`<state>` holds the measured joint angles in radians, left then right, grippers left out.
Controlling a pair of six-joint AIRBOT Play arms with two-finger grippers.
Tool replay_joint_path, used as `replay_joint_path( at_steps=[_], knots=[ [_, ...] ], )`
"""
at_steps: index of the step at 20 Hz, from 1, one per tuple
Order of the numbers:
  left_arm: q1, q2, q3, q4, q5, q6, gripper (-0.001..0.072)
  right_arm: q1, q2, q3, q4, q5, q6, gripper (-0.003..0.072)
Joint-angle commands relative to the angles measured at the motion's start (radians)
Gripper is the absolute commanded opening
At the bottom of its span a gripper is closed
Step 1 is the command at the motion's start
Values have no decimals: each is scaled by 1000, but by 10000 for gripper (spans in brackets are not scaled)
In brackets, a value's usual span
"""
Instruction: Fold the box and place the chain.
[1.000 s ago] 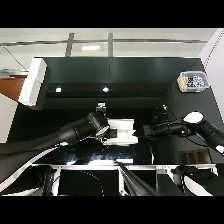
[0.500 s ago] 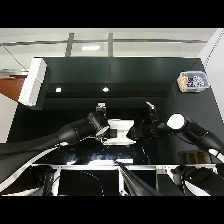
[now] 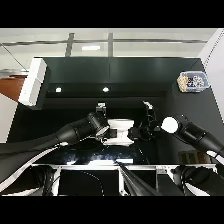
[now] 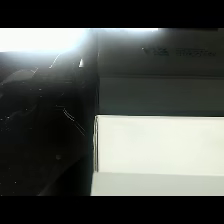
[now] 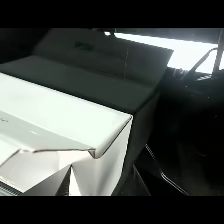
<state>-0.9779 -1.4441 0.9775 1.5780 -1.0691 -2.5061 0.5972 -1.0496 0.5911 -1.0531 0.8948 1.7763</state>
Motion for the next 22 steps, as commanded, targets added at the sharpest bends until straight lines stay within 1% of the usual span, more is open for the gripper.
replay_joint_path(
  at_steps=[1, 3, 5, 6, 7, 11, 14, 15, 17, 19, 22],
  knots=[
    [0, 0, -1, 0, 0, 0, 30, 32, 0, 30, -97, 11, 93, 417],
    [0, 0, -1, 0, 0, 0, 30, 75, -1, 67, -195, 27, 183, 405],
    [0, 0, -1, 0, 0, 0, 29, 113, -11, 97, -266, 82, 261, 403],
    [0, 0, -1, 0, 0, 0, 30, 127, -21, 106, -283, 110, 279, 310],
    [0, 0, -1, 0, 0, 0, 30, 139, -31, 114, -295, 130, 299, 306],
    [0, 0, -1, 0, 0, 0, 30, 166, -69, 132, -311, 136, 352, 306],
    [0, 0, -1, 0, 0, 0, 30, 177, -125, 179, -315, 138, 354, 305],
    [0, 0, -1, 0, 0, 0, 30, 180, -142, 196, -317, 142, 357, 296],
    [0, 0, -1, 0, 0, 0, 30, 184, -174, 222, -333, 168, 364, 239],
    [0, 0, -1, 0, 0, 0, 30, 187, -197, 230, -338, 193, 382, 239],
    [0, 0, -1, 0, 0, 0, 30, 190, -204, 230, -344, 190, 410, 239]
  ],
)
